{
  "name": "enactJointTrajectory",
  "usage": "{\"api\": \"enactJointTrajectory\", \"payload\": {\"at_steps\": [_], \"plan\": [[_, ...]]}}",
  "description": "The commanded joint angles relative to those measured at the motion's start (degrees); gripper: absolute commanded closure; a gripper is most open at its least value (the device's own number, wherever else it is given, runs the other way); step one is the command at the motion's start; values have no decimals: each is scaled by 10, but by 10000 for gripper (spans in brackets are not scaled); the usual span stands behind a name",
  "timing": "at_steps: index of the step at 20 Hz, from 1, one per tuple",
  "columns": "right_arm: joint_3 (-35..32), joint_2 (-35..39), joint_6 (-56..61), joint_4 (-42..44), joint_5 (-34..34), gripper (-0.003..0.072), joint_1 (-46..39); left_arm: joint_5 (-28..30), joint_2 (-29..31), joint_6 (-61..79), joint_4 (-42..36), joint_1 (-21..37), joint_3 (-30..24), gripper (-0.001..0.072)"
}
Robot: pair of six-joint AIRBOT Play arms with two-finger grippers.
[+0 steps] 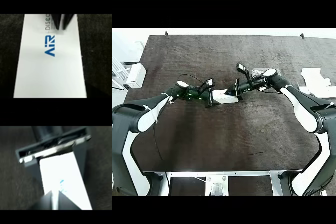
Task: Fold the box and place the chain.
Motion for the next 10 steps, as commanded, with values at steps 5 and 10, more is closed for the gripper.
{"api": "enactJointTrajectory", "payload": {"at_steps": [5,10], "plan": [[0,0,20,-30,2,676,0,3,0,0,-1,1,0,240],[-11,0,61,-103,-30,676,12,3,0,0,-1,1,0,240]]}}
